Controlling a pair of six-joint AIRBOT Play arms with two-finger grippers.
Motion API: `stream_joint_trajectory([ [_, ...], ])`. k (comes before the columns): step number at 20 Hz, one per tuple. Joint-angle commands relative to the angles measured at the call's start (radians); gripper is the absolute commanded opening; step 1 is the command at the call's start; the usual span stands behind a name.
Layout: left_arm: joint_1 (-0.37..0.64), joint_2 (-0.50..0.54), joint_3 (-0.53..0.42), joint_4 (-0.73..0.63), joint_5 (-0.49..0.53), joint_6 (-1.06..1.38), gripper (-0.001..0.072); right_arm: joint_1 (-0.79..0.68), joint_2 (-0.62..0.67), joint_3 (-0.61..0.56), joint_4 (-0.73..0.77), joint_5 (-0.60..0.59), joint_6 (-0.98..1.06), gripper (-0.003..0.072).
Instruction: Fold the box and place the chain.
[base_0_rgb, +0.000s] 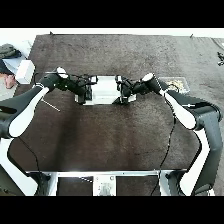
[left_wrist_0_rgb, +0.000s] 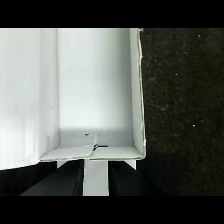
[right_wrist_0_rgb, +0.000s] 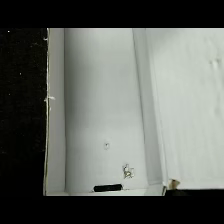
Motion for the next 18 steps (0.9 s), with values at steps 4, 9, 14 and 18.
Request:
stream_joint_trajectory([
  [4,-0.002,-0.002,-0.001,-0.029,0.006,0.008,0.0163,0.001,0.000,0.000,0.000,0.000,0.000,0.0374],
  [9,-0.002,-0.003,-0.001,-0.111,0.007,0.060,0.0162,0.001,0.000,0.000,0.000,0.000,0.000,0.0374],
  [14,-0.002,-0.024,0.000,-0.123,-0.012,0.060,0.0164,0.001,0.000,0.000,0.000,0.000,0.000,0.0374],
  [18,-0.002,-0.035,0.000,-0.163,-0.005,0.061,0.0194,0.001,0.000,0.000,0.000,0.000,0.000,0.0374],
])
